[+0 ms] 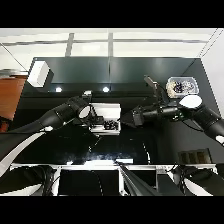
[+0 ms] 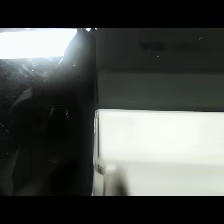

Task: Fold the box and place the chain.

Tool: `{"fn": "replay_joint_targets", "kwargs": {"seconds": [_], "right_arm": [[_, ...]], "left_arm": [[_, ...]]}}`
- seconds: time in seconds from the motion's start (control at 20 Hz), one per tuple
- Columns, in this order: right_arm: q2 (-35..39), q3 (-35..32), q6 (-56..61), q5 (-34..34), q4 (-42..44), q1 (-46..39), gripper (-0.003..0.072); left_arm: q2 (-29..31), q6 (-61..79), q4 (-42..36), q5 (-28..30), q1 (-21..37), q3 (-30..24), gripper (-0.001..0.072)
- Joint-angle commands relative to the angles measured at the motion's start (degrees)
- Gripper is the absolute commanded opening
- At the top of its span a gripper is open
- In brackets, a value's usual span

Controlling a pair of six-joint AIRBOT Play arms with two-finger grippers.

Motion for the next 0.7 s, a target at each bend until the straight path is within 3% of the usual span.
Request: {"fn": "replay_joint_targets", "kwargs": {"seconds": [0.0, 0.05, 0.25, 0.35, 0.5, 0.65], "right_arm": [[0.02, 0.07, 4.13, 6.40, -0.70, -2.43, 0.0600], [0.02, 0.07, 4.15, 6.19, -0.68, -2.43, 0.0600], [0.02, 0.07, 5.62, 4.59, -1.49, -2.45, 0.0600], [0.02, 0.07, 15.32, -0.68, -7.78, -2.45, 0.0599], [0.02, 0.04, 26.25, -4.37, -19.19, -2.45, 0.0600], [0.02, 0.04, 26.82, -4.26, -21.88, -2.45, 0.0602]], "left_arm": [[1.09, 0.50, -0.15, -1.25, 0.02, 0.07, 0.0528], [1.79, 0.76, -0.15, -1.84, 0.02, 0.07, 0.0567], [7.87, 9.73, 0.00, -3.52, 0.04, 0.07, 0.0570], [11.72, 22.08, -1.75, -5.77, 0.90, 0.04, 0.0569], [17.42, 38.42, -7.37, -14.69, 6.05, -0.48, 0.0569], [23.87, 46.90, -7.37, -19.54, 15.45, -3.41, 0.0570]]}}
